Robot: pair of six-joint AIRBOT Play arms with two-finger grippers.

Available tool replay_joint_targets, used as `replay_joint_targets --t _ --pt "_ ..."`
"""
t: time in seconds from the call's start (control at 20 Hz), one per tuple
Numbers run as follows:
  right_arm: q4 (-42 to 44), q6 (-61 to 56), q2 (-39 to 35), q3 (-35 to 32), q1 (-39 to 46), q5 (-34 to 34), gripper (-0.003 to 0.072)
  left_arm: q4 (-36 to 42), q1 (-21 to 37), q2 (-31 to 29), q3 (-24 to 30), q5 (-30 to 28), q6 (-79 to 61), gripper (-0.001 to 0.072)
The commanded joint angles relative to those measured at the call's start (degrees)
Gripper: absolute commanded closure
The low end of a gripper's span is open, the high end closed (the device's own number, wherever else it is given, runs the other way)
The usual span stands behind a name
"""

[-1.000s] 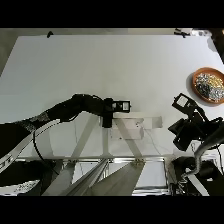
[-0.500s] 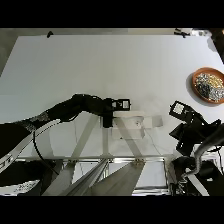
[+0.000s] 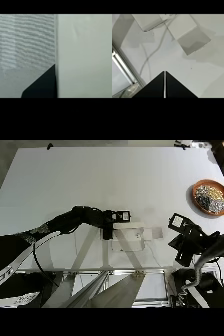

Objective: Fold the box and place the chain.

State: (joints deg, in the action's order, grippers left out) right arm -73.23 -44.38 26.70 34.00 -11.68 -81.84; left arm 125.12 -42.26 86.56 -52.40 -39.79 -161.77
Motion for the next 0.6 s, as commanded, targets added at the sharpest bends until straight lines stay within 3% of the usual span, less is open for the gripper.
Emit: replay_joint_targets --t 0.0,0.25,0.4,0.55 --pt "0.2 7.4 0.6 -3.8 0.0 4.9 0.0671 0.0 0.0 0.0 0.0 -0.1 0.0 0.0698" --pt "0.9 16.8 1.4 -8.4 0.0 13.0 0.0673 0.0 0.0 0.0 0.0 0.0 0.0 0.0698" --pt "6.8 27.3 2.1 -11.6 0.0 23.3 0.0673 0.0 0.0 0.0 0.0 -0.1 0.0 0.0698" --pt "12.0 36.3 5.6 -13.5 -0.4 24.0 0.0672 0.0 0.0 0.0 0.0 -0.1 0.0 0.0698"
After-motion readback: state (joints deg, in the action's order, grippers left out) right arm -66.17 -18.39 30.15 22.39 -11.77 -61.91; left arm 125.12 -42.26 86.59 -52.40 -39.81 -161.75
